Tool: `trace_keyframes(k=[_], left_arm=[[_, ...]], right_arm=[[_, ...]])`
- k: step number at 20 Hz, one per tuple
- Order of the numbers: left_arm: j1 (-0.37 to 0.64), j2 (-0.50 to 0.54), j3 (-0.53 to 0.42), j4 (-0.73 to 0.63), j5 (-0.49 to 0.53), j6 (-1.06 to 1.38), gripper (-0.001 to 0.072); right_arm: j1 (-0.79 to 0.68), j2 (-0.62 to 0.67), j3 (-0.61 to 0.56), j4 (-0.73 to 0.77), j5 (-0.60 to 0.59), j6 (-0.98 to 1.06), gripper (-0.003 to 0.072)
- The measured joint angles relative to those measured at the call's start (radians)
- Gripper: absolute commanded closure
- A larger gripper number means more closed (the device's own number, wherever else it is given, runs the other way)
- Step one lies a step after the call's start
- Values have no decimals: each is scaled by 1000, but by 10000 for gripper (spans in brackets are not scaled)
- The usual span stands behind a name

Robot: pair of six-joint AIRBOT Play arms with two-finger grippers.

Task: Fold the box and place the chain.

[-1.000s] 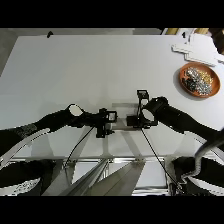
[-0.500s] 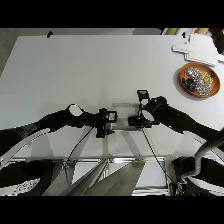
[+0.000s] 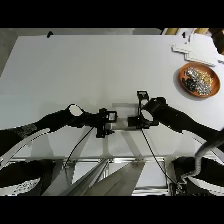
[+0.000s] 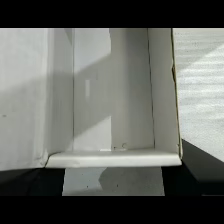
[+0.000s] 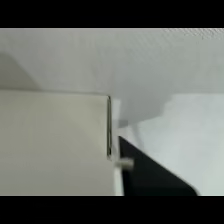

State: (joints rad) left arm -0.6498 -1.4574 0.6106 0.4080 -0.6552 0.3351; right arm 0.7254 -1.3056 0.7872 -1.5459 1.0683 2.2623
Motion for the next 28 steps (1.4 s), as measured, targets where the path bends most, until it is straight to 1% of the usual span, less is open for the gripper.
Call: trace_keyframes(k=[1, 3, 6, 7, 8, 9, 11, 13, 16, 18, 23, 28], left_arm=[[0, 0, 0, 0, 0, 0, 491], [0, 0, 0, 0, 0, 0, 491], [0, 0, 0, 0, 0, 0, 491], [0, 0, 0, 0, 0, 0, 491], [0, 0, 0, 0, 0, 0, 491], [0, 0, 0, 0, 0, 0, 491], [0, 0, 0, 0, 0, 0, 491], [0, 0, 0, 0, 0, 0, 491], [0, 0, 0, 0, 0, 0, 491], [0, 0, 0, 0, 0, 0, 491], [0, 0, 0, 0, 0, 0, 491], [0, 0, 0, 0, 0, 0, 491]], right_arm=[[0, 9, 0, 1, -7, -19, 318], [0, 41, 2, -11, -6, -69, 318], [-6, 134, 14, -42, 4, -188, 324], [-17, 171, 31, -51, 20, -236, 352], [-34, 203, 56, -59, 35, -278, 399], [-61, 234, 94, -68, 48, -311, 422], [-143, 272, 197, -82, 72, -392, 506], [-256, 279, 319, -89, 87, -481, 509], [-446, 235, 484, -94, 103, -601, 509], [-575, 181, 555, -95, 103, -666, 508], [-821, 3, 613, -94, 77, -745, 508], [-956, -167, 625, -93, 41, -808, 508]])
